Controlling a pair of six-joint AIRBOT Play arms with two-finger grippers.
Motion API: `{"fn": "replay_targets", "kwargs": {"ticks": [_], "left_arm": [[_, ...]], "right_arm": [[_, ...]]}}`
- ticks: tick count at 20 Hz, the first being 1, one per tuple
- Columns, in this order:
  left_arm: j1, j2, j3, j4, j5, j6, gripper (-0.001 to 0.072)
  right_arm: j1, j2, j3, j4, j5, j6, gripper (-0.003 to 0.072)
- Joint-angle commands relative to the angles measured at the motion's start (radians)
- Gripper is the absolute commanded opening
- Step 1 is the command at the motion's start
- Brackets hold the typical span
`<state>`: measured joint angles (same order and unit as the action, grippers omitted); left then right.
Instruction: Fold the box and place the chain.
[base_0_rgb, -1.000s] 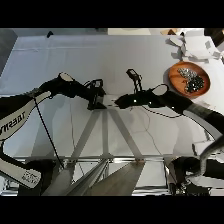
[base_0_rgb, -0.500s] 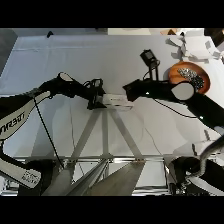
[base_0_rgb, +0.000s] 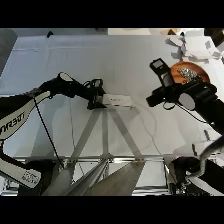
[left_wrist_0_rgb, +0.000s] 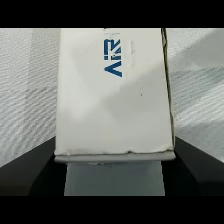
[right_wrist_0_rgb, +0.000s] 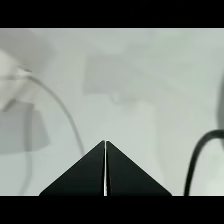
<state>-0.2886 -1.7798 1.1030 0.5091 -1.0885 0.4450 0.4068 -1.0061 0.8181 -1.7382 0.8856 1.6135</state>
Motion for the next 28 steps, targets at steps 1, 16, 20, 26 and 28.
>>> {"fn": "replay_targets", "kwargs": {"ticks": [1,16,20,26,28], "left_arm": [[0.000,0.001,0.000,-0.001,0.000,0.000,0.0213],[0.000,0.001,0.000,-0.001,-0.060,0.000,0.0213],[-0.005,0.000,0.000,-0.011,-0.060,0.000,0.0213],[-0.006,0.000,0.000,-0.019,-0.060,0.000,0.0213],[-0.011,0.000,0.000,-0.028,-0.061,-0.002,0.0213]], "right_arm": [[-0.079,-0.010,0.000,-0.137,0.026,0.147,0.0009],[-0.279,-0.251,0.000,0.100,-0.064,0.148,0.0010],[-0.279,-0.253,0.000,0.113,-0.064,0.147,0.0010],[-0.279,-0.253,0.000,0.117,-0.064,0.148,0.0010],[-0.279,-0.253,0.000,0.117,-0.064,0.148,0.0010]]}}
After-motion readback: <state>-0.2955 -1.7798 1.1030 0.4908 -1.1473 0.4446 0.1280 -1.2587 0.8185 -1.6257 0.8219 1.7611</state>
